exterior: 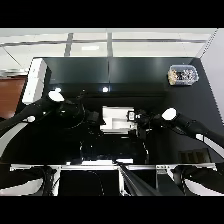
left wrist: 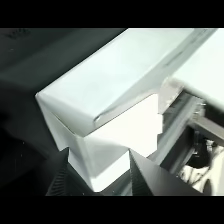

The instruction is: Fold the box and place the chain.

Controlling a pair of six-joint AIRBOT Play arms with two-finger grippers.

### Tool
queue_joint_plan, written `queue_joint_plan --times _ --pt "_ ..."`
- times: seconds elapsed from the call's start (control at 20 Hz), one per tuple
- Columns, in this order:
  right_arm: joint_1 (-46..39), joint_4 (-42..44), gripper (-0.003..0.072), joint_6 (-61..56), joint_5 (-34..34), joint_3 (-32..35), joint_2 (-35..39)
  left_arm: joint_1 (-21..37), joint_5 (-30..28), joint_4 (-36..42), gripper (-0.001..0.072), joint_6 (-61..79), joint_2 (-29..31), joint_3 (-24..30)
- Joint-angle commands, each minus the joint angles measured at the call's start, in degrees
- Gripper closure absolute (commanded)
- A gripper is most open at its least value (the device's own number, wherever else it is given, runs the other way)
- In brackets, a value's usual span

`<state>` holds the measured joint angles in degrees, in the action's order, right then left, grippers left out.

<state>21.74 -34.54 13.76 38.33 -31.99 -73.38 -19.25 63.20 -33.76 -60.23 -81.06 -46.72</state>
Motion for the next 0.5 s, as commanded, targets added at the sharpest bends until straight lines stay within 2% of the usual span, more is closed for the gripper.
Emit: queue_joint_plan --times 0.0,0.25,0.45 --pt "0.04 0.00 0.0609 0.00 0.00 -0.02 -0.02 -4.87 -2.80 -9.27 0.0302 -10.54 -0.04 -4.35" --pt "0.04 0.00 0.0610 -0.02 0.00 0.00 -0.02 -9.01 -3.39 -21.79 0.0314 -25.18 -0.04 -7.72" --pt "0.04 0.00 0.0610 -0.02 0.00 -0.02 -0.02 -12.48 -6.71 -27.34 0.0315 -33.53 -0.09 -7.69"
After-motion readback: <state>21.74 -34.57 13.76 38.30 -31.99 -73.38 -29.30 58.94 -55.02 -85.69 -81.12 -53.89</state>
